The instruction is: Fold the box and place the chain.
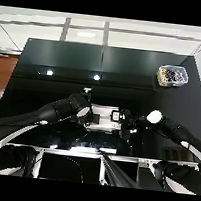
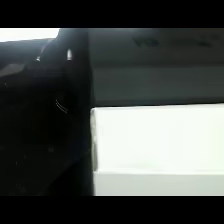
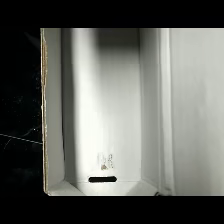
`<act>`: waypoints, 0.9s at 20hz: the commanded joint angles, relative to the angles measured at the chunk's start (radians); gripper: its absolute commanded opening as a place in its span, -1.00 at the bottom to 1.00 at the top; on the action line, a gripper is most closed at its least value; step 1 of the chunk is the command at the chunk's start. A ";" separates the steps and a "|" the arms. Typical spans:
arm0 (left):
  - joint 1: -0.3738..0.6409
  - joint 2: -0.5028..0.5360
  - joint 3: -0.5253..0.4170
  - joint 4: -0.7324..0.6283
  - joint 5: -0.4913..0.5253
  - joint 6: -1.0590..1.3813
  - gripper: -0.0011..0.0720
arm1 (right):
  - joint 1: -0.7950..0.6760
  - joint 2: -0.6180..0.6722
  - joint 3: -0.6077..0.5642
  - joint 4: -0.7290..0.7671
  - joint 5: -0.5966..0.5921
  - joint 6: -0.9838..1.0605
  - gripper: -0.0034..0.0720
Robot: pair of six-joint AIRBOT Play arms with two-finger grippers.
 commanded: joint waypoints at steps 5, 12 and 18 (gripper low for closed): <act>-0.001 -0.005 0.012 -0.003 -0.003 0.003 -0.16 | 0.001 0.000 -0.001 0.000 0.001 -0.001 0.38; -0.001 -0.006 0.014 -0.002 0.001 0.005 -0.90 | 0.001 0.000 -0.001 0.000 0.000 -0.001 0.38; 0.000 -0.003 0.014 0.005 -0.013 0.026 -0.89 | 0.000 0.026 0.000 -0.001 0.025 0.062 0.83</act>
